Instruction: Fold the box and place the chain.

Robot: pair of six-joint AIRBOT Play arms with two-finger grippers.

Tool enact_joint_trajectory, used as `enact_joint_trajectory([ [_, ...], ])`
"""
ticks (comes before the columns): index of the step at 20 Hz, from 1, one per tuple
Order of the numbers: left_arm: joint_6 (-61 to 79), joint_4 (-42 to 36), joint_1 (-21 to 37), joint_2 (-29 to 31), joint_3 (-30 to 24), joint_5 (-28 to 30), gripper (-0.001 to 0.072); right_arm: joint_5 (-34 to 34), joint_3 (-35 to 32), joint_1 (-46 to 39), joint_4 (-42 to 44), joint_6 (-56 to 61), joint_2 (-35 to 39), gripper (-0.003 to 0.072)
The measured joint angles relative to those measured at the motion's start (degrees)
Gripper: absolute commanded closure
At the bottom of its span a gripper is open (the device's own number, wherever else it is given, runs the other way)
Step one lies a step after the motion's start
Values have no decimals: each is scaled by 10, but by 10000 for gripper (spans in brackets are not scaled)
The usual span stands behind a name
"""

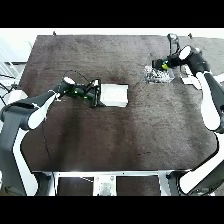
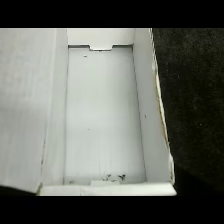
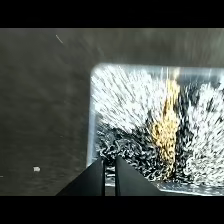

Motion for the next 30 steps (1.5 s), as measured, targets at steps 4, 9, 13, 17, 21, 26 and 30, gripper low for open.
enact_joint_trajectory([
  [4, 0, 0, 0, 0, 0, 0, 360, 20, 1, 7, -12, -8, 42, 668],
  [9, 0, 0, 0, 0, 0, 0, 360, 51, 1, 29, -17, -33, 125, 668],
  [13, 0, 0, 0, 0, 0, 0, 360, 78, 1, 55, -31, -51, 218, 668],
  [17, 0, 0, 0, 0, 0, 0, 360, 110, 1, 89, -58, -58, 303, 668],
  [21, 0, 0, 0, 0, 0, 0, 360, 152, -1, 137, -74, -65, 367, 668],
  [26, 0, 0, 0, 0, 0, 0, 360, 183, -42, 200, -82, -66, 402, 668],
  [30, 0, 0, 0, 0, 0, 0, 360, 169, -89, 235, -83, -60, 408, 667],
])
